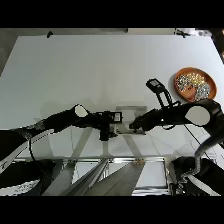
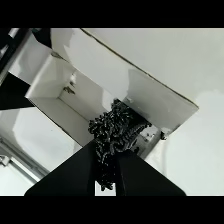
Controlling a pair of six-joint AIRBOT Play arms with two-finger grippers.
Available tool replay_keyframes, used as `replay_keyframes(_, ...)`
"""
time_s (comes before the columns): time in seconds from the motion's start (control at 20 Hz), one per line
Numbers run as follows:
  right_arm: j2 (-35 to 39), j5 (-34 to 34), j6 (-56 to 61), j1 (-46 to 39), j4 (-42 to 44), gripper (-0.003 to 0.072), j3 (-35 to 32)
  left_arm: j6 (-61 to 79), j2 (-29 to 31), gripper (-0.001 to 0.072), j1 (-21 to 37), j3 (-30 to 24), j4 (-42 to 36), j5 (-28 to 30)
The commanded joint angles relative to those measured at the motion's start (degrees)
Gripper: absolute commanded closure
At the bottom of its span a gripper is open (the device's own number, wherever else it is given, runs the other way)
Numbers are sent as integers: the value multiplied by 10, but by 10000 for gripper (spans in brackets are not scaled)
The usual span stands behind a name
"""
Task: Fold the box and place the chain.
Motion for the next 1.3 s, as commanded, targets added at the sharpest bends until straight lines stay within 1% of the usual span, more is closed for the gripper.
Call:
replay_keyframes(0.0,-30,-26,-3,0,7,680,-32,0,0,559,0,0,0,0)
replay_keyframes(0.25,-59,-37,-19,0,49,673,-36,0,0,559,0,0,0,0)
replay_keyframes(0.35,-62,-36,-17,0,52,540,-36,0,0,559,0,0,0,0)
replay_keyframes(0.4,-62,-37,-17,0,58,504,-36,0,0,559,0,0,0,0)
replay_keyframes(0.5,-62,-36,-17,0,75,500,-36,0,0,559,0,0,0,0)
replay_keyframes(0.55,-62,-36,-17,0,81,469,-36,0,0,559,0,0,0,0)
replay_keyframes(0.6,-62,-35,-17,0,83,411,-35,0,0,559,0,0,0,0)
replay_keyframes(0.65,-62,-27,-17,0,83,390,-29,0,0,559,0,0,0,0)
replay_keyframes(0.7,-61,-12,-17,0,83,390,-17,0,0,559,0,0,0,0)
replay_keyframes(0.8,-54,43,-17,0,83,395,27,0,0,559,0,0,0,0)
replay_keyframes(0.85,-50,85,-16,0,83,410,57,0,0,559,0,0,0,0)
replay_keyframes(0.9,-49,128,-12,0,80,494,88,0,0,559,0,0,0,0)
replay_keyframes(0.95,-49,160,-13,0,74,644,115,0,0,559,0,0,0,0)
replay_keyframes(1.0,-49,174,-12,0,60,680,140,0,0,559,0,0,0,0)
replay_keyframes(1.15,-54,143,-12,0,-22,680,189,0,0,559,0,0,0,0)
replay_keyframes(1.25,-82,147,-13,0,-71,683,227,0,0,559,0,0,0,0)
